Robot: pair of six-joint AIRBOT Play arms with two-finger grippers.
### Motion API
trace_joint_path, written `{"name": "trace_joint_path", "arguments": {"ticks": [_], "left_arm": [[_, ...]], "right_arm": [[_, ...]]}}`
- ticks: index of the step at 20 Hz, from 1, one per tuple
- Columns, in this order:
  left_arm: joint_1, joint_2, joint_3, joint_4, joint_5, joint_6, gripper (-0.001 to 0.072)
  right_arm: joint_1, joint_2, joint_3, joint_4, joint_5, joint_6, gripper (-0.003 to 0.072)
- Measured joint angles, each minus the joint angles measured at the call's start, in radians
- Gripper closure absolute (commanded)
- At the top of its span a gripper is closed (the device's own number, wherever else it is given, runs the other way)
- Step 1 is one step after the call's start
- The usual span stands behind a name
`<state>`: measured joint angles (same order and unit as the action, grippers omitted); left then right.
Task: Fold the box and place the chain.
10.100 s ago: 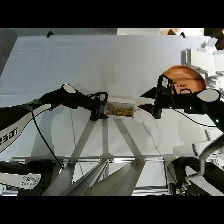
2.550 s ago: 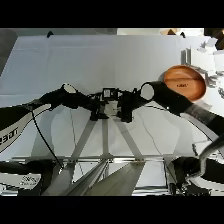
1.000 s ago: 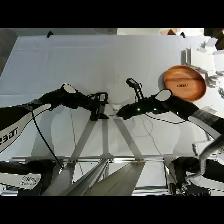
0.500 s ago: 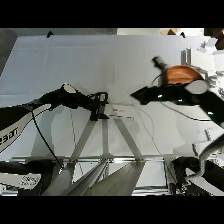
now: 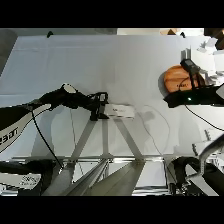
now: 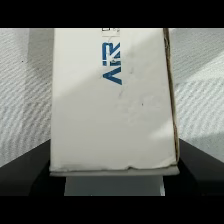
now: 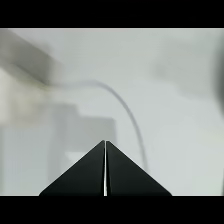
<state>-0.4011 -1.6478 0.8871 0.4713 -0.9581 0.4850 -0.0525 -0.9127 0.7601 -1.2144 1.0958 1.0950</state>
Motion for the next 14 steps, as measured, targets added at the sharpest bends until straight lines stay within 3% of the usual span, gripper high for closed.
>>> {"name": "trace_joint_path", "arguments": {"ticks": [2,3,4,9,14], "left_arm": [[0.000,0.000,0.000,0.000,0.000,0.000,0.0361],[0.000,0.000,0.000,0.000,0.000,0.000,0.0601],[0.000,0.000,0.000,-0.001,0.001,0.000,0.0696],[0.003,0.013,-0.001,0.001,0.013,-0.040,0.0699],[0.032,0.143,-0.001,0.130,0.004,-0.386,0.0700]], "right_arm": [[-0.008,0.003,0.000,-0.125,-0.010,0.071,0.0675],[-0.010,0.004,0.000,-0.162,-0.027,0.095,0.0675],[-0.012,0.004,0.000,-0.194,-0.046,0.117,0.0675],[-0.016,0.006,0.000,-0.253,-0.171,0.192,0.0675],[-0.016,0.006,0.000,-0.182,-0.190,0.211,0.0675]]}}
